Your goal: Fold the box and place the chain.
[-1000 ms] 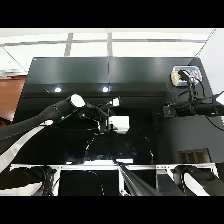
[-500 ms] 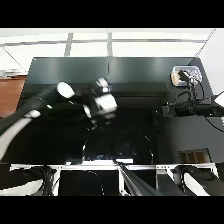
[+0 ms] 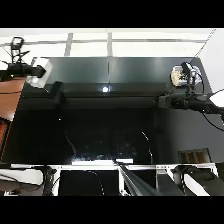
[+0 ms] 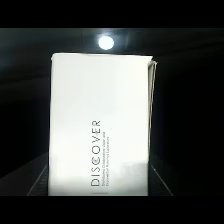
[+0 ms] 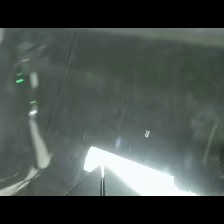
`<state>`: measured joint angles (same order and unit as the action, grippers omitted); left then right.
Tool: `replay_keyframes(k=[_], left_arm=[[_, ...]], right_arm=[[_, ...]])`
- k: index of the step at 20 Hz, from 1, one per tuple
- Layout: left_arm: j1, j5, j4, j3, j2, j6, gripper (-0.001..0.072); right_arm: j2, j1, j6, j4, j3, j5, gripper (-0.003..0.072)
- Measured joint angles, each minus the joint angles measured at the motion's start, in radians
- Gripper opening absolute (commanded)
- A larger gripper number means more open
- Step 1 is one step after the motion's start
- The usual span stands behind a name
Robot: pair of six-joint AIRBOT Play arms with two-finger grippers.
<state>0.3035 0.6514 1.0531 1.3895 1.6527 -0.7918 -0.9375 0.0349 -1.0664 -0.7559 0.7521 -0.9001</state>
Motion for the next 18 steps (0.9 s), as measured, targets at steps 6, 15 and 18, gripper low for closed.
replay_keyframes(k=[6,15,18], left_arm=[[0.066,-0.021,0.042,0.202,0.231,-0.056,0.0716],[0.061,0.315,0.059,0.426,0.129,-0.281,0.0028],[0.037,0.495,-0.003,0.349,0.019,-0.344,0.0027]], right_arm=[[-0.045,0.038,-0.031,0.004,0.000,0.097,0.0026],[-0.061,0.159,-0.042,-0.037,0.000,0.138,0.0026],[-0.064,0.219,-0.039,-0.130,0.000,0.240,0.0026]])
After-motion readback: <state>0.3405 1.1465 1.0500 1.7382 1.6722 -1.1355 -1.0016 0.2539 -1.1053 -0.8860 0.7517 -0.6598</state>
